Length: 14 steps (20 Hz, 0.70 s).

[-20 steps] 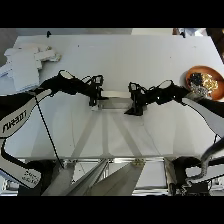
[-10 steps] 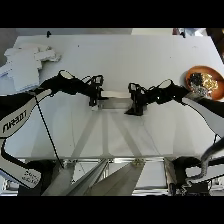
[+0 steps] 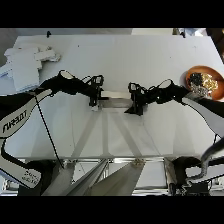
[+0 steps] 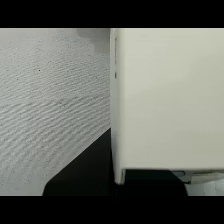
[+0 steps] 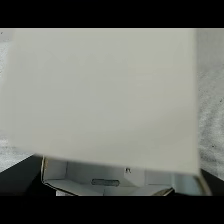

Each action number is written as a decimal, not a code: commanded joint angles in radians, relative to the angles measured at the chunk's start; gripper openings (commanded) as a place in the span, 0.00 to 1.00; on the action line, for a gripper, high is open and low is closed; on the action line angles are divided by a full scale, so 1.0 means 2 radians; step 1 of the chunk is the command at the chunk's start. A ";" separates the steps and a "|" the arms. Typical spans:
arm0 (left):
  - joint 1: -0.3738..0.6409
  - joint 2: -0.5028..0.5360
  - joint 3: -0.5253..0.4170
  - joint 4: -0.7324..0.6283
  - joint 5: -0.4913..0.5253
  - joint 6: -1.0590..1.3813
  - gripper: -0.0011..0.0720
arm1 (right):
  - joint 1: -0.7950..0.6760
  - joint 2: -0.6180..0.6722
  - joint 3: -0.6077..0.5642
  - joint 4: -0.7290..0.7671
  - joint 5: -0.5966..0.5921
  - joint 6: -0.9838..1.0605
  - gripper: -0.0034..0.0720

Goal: Fold the box and place the chain.

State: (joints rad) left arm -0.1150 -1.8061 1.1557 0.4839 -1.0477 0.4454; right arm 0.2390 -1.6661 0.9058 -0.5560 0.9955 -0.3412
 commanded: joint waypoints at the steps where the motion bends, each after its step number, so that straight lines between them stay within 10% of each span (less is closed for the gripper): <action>1: 0.001 0.000 0.000 0.000 0.000 0.000 0.03 | 0.000 0.000 0.000 0.002 0.001 -0.001 0.73; 4: 0.001 0.000 0.000 0.000 0.000 0.000 0.03 | 0.000 0.000 0.000 0.002 0.006 0.000 0.45; 14: 0.001 0.000 0.000 0.000 0.000 0.000 0.03 | 0.000 0.000 0.000 0.002 0.006 0.000 0.45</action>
State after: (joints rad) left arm -0.1150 -1.8061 1.1557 0.4839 -1.0485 0.4450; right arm 0.2390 -1.6665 0.9058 -0.5533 1.0039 -0.3412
